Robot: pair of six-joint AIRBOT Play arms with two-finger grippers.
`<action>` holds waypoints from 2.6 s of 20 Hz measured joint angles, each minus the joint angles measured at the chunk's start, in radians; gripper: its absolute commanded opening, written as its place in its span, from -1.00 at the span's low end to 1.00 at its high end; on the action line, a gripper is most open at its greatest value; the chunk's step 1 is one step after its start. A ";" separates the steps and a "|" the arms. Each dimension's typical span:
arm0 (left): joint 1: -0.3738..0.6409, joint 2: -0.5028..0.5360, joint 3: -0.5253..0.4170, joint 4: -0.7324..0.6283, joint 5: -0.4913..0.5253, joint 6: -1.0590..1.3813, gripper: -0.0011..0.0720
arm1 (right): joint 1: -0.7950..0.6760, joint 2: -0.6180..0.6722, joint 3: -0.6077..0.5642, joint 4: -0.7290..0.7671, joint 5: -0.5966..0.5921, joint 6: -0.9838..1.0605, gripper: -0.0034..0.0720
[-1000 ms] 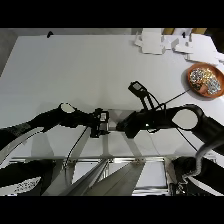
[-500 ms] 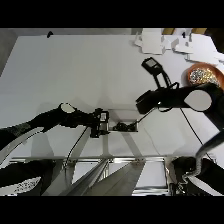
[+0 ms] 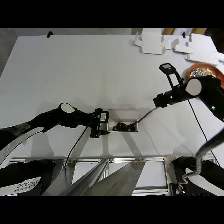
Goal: Fold the box and place the chain.
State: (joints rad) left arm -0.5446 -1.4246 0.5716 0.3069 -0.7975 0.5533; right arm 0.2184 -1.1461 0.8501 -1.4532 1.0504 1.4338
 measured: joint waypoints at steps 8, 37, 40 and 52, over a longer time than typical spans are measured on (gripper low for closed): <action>0.000 0.000 0.000 0.000 0.000 0.000 -0.40 | -0.014 -0.132 -0.011 -0.014 -0.002 0.026 -0.13; 0.000 0.000 0.000 0.000 0.000 0.000 -0.40 | 0.062 0.098 -0.011 0.011 0.056 0.037 -0.87; 0.000 0.000 0.000 0.000 0.000 0.000 -0.40 | 0.151 0.256 -0.011 0.058 0.090 0.043 -0.87; 0.000 0.000 0.000 0.000 0.000 0.000 -0.40 | 0.378 0.436 -0.011 0.408 0.009 0.034 -0.87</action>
State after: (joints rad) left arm -0.5446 -1.4246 0.5716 0.3065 -0.7979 0.5529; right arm 0.5961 -0.7101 0.8387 -1.0454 1.0595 1.4681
